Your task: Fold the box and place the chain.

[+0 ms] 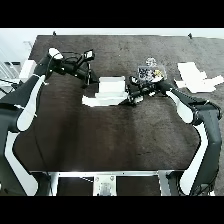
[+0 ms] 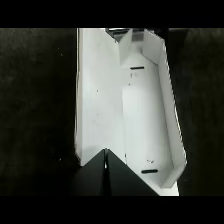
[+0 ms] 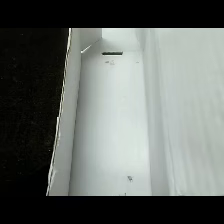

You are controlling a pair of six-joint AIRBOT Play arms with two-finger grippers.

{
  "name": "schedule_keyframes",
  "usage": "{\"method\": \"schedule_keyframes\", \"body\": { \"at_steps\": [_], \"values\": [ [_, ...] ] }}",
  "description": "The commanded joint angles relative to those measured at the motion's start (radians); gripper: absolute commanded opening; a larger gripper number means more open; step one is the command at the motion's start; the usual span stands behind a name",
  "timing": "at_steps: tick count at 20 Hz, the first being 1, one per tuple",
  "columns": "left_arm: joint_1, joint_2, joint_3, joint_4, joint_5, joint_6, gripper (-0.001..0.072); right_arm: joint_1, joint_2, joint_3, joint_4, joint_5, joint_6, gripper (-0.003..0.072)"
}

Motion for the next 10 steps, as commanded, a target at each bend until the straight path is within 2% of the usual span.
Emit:
{"method": "schedule_keyframes", "body": {
  "at_steps": [1, 5, 9, 10],
  "values": [
    [0.009, 0.050, 0.007, 0.077, -0.027, -0.056, 0.0012, 0.000, 0.000, 0.000, 0.002, 0.000, 0.000, 0.0571],
    [0.009, 0.146, -0.154, 0.075, 0.099, -0.063, 0.0012, 0.000, 0.000, 0.000, 0.002, 0.000, 0.000, 0.0571],
    [0.009, 0.142, -0.309, 0.097, 0.148, -0.032, 0.0021, 0.000, 0.000, 0.000, 0.002, 0.000, 0.000, 0.0571],
    [0.009, 0.142, -0.340, 0.098, 0.148, 0.042, 0.0207, 0.000, 0.000, 0.000, 0.002, 0.000, 0.000, 0.0571]
  ]
}}
